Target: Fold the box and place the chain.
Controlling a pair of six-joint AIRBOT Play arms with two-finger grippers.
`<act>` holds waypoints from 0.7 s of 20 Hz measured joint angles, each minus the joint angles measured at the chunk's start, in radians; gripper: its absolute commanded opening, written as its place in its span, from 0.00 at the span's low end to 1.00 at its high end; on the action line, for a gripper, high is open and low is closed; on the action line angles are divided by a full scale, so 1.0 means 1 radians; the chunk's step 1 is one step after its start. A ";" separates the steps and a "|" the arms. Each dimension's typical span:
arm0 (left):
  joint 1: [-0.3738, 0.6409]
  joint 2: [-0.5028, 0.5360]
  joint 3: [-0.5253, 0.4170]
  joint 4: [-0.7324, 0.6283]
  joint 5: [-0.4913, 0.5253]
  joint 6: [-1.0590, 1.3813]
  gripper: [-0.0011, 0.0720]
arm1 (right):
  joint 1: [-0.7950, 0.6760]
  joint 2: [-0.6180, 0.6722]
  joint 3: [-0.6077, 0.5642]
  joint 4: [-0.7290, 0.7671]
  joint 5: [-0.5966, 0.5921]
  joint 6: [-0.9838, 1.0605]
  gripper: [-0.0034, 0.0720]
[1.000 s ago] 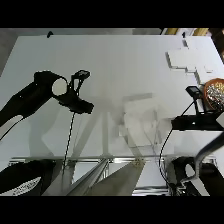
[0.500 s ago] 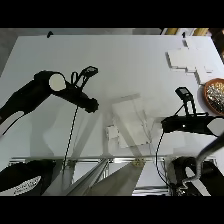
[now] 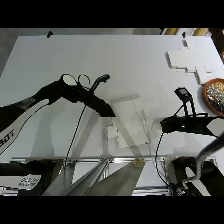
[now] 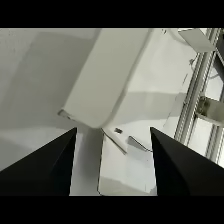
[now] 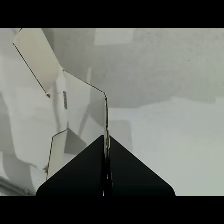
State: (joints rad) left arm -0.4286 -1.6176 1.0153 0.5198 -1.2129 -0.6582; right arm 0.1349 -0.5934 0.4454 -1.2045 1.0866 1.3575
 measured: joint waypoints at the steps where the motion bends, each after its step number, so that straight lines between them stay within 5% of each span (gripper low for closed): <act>1: 0.000 -0.028 0.000 -0.024 -0.001 0.019 0.71 | 0.000 0.000 0.000 0.000 0.000 0.000 0.07; 8: -0.027 -0.131 0.000 -0.244 -0.002 0.190 0.65 | 0.000 0.000 0.000 0.000 0.003 0.000 0.07; 11: -0.058 -0.140 0.000 -0.265 0.016 0.238 0.41 | 0.000 0.000 0.000 0.001 0.007 0.000 0.07; 14: -0.078 -0.143 0.000 -0.248 0.024 0.269 0.05 | 0.000 0.000 0.000 0.001 0.019 0.000 0.07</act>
State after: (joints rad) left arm -0.5068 -1.7611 1.0153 0.2714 -1.1892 -0.3897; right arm 0.1349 -0.5930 0.4454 -1.2037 1.1061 1.3571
